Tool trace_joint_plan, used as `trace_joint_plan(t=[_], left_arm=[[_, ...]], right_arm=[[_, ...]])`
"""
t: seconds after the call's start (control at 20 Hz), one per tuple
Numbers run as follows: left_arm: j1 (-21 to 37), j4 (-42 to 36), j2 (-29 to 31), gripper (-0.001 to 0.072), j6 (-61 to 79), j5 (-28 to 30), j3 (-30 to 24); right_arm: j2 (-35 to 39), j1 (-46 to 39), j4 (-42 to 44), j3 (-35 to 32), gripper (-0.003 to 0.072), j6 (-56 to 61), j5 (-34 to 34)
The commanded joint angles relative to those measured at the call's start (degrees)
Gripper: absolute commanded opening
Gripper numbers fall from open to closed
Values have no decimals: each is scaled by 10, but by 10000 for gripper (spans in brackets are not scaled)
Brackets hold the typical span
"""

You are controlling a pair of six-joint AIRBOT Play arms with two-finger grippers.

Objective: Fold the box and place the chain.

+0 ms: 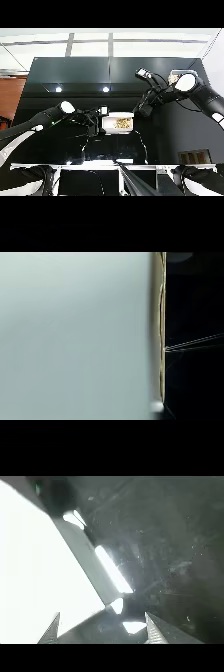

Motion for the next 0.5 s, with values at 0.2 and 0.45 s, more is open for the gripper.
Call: trace_joint_plan(t=[0.2, 0.45], left_arm=[[0, 0, 0, 399, 0, -3, 0], [0, 0, 0, 398, 0, -3, 0]], right_arm=[[-4, 31, 14, -9, 602, -128, 19], [-5, 52, 31, -10, 602, -144, 23]])
